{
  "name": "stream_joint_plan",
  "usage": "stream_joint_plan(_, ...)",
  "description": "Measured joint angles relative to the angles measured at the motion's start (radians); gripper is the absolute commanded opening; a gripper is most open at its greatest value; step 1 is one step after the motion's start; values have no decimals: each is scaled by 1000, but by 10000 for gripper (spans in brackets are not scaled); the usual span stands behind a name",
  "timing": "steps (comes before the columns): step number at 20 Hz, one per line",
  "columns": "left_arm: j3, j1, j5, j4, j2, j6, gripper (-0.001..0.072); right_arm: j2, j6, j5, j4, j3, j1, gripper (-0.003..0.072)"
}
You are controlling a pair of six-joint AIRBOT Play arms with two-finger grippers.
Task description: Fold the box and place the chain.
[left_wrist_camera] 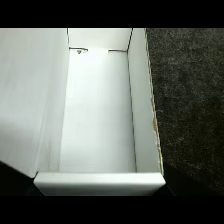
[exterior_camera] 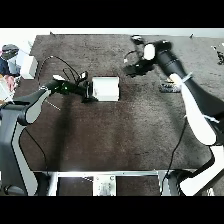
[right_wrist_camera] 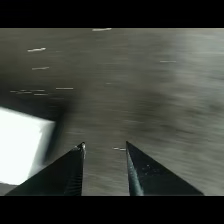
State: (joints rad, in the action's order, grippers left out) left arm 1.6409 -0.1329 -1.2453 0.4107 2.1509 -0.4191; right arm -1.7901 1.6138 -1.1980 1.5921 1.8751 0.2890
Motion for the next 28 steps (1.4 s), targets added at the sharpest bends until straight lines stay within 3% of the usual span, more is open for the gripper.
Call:
stream_joint_plan(9, 0, 0, 0, 0, 0, 0, 409, -18, -103, -41, -27, -34, -356, 277)
stream_joint_plan(22, 0, 0, 0, 0, 0, 0, 409, -170, -226, -41, -164, -37, -430, 275)
stream_joint_plan(25, 0, 0, 0, 0, 0, 0, 409, -185, -228, -47, -164, -37, -432, 100)
stream_joint_plan(28, 0, 0, 0, 0, 0, 1, 409, -193, -229, -53, -164, -37, -432, 97)
